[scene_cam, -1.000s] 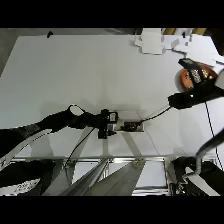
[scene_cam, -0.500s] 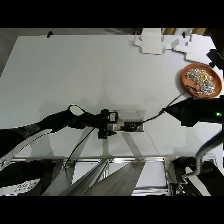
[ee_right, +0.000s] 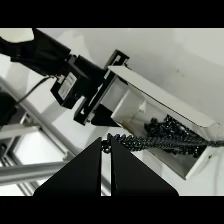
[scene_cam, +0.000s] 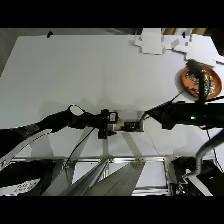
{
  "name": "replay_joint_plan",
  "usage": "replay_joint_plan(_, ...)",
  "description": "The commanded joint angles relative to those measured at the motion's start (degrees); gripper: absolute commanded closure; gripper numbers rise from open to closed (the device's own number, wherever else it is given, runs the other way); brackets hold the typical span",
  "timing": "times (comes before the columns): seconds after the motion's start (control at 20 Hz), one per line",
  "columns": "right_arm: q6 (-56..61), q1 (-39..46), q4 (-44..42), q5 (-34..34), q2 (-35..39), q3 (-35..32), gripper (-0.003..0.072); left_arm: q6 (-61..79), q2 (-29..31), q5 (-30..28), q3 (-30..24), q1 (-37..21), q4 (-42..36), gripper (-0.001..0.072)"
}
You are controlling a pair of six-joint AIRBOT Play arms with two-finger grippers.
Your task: Fold the box and place the chain.
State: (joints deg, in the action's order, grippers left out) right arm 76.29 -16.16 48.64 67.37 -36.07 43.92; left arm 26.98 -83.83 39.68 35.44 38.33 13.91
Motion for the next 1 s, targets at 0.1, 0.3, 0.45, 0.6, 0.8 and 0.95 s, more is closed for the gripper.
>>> replay_joint_plan(0.1, -1.3, -13.5, 9.9, -9.6, -10.3, -2.9, 0.067, 0.0, 0.0, 0.0, 0.0, 0.0, 0.0, 0.0368)
replay_joint_plan(0.3, -1.1, -16.9, 12.7, -13.1, -17.7, -2.9, 0.0439, 0.0, 0.0, 0.0, 0.0, 0.0, 0.0, 0.0368)
replay_joint_plan(0.45, -1.0, -16.7, 14.1, -12.0, -17.7, -0.7, 0.0414, 0.0, 0.0, 0.0, 0.0, 0.0, 0.0, 0.0368)
replay_joint_plan(0.6, 3.2, -12.9, 21.2, -10.3, -17.7, 7.5, 0.0435, 0.0, 0.0, 0.0, 0.0, 0.0, 0.0, 0.0368)
replay_joint_plan(0.8, 8.7, -0.7, 30.4, -11.5, -18.1, 11.7, 0.0508, 0.0, 0.0, 0.0, 0.0, 0.0, 0.0, 0.0368)
replay_joint_plan(0.95, 11.0, 9.0, 34.6, -8.5, -22.4, 11.5, 0.0508, 0.0, 0.0, 0.0, 0.0, 0.0, 0.0, 0.0368)
